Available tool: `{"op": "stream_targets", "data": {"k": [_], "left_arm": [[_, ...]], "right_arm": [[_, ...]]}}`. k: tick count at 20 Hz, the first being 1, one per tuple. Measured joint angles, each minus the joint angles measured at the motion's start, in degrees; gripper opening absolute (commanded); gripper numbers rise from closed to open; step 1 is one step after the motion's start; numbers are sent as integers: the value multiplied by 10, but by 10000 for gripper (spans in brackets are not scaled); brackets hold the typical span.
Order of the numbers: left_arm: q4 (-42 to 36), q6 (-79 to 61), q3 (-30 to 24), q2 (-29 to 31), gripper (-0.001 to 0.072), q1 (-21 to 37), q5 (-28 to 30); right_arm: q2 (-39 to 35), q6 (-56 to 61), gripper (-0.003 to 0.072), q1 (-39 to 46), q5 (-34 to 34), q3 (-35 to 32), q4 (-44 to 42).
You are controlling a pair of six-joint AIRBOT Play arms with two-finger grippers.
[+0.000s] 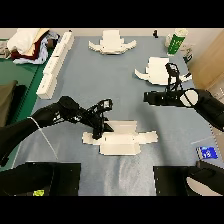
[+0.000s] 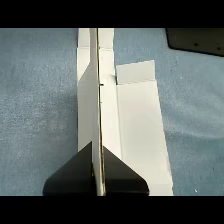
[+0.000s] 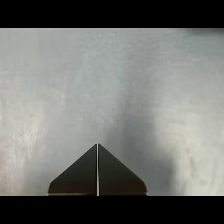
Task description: Fold the box.
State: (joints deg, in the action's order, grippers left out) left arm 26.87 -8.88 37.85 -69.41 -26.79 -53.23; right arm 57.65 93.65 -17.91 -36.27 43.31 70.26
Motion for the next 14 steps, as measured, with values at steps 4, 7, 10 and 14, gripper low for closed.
{"op": "stream_targets", "data": {"k": [4,7,10,14], "left_arm": [[0,0,-1,0,15,0,1],[1,-1,-1,0,15,0,1],[1,-1,-1,0,15,0,1],[1,-1,-1,0,15,0,1]], "right_arm": [[-52,20,-1,-17,-113,0,-4],[-118,91,-1,-77,-229,-5,5],[-163,161,3,-190,-285,-33,10],[-147,94,668,-369,-240,-85,44]]}}
